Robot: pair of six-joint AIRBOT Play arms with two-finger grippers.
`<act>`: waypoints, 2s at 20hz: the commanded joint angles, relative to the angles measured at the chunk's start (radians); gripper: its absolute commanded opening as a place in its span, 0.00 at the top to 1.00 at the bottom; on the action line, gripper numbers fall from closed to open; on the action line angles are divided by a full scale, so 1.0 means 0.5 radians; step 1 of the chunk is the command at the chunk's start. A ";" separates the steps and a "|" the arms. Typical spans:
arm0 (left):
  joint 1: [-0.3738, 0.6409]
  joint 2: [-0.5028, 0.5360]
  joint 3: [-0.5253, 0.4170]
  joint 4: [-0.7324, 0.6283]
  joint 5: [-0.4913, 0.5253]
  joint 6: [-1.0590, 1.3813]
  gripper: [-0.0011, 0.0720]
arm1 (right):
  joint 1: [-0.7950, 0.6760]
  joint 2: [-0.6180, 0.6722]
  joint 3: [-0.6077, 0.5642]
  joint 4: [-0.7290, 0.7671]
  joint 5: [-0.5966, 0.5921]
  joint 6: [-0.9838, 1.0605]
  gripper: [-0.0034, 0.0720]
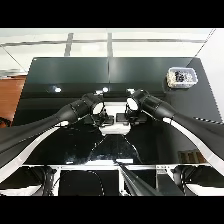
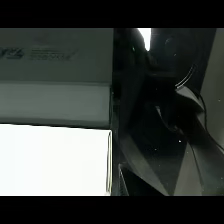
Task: Fold the box and place the chain.
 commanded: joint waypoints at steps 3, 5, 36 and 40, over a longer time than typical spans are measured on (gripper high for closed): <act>0.000 0.000 -0.001 0.000 0.001 -0.002 0.95 | 0.002 -0.023 0.002 -0.006 0.007 -0.074 0.92; 0.000 0.000 -0.001 0.000 0.001 -0.002 0.95 | 0.002 -0.023 0.002 0.012 0.016 -0.181 0.93; 0.000 0.000 -0.001 0.001 -0.037 -0.004 0.95 | -1.640 -0.296 0.916 -0.133 -0.121 -0.351 0.02; 0.000 0.000 -0.001 0.001 -0.036 -0.004 0.95 | -1.804 -0.720 1.407 0.320 0.053 -0.158 0.02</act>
